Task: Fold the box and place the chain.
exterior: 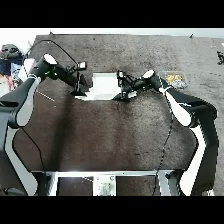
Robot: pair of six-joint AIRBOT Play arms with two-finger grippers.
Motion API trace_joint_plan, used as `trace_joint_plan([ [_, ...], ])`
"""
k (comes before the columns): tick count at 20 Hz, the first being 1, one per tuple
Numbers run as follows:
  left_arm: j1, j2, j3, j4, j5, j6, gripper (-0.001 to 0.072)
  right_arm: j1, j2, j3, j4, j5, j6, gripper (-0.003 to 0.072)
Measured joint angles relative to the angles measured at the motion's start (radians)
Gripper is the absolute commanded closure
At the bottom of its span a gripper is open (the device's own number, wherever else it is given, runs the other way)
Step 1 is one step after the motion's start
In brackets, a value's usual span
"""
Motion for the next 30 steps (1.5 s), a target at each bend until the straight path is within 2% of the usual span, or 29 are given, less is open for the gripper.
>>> trace_joint_plan([
  [7,-0.055,0.000,-0.048,0.043,0.124,0.029,0.0019,0.000,0.000,0.000,0.000,0.000,0.000,0.0212],
  [8,-0.062,0.000,-0.051,0.037,0.134,0.031,0.0031,0.000,0.000,0.000,0.000,0.000,0.000,0.0211],
  [10,-0.071,0.000,-0.058,0.028,0.144,0.033,0.0172,0.000,0.000,0.000,0.000,0.000,0.000,0.0212],
  [15,-0.076,0.000,-0.078,0.019,0.159,0.006,0.0176,0.000,0.000,0.000,0.000,0.000,0.000,0.0212],
  [16,-0.077,0.000,-0.080,0.019,0.161,0.002,0.0213,0.000,0.000,0.000,0.000,0.000,0.000,0.0211],
  [17,-0.077,0.000,-0.081,0.018,0.163,-0.002,0.0426,0.000,0.000,0.000,0.000,0.000,0.000,0.0211],
  [18,-0.076,0.000,-0.082,0.018,0.162,-0.005,0.0493,0.000,0.000,0.000,0.000,0.000,0.000,0.0212],
  [24,-0.076,0.000,-0.086,0.006,0.157,-0.016,0.0494,0.000,0.000,0.000,0.000,0.000,0.000,0.0212],
  [30,-0.076,0.000,-0.110,-0.119,0.190,-0.016,0.0493,0.000,0.000,0.000,0.000,0.000,0.000,0.0211],
])
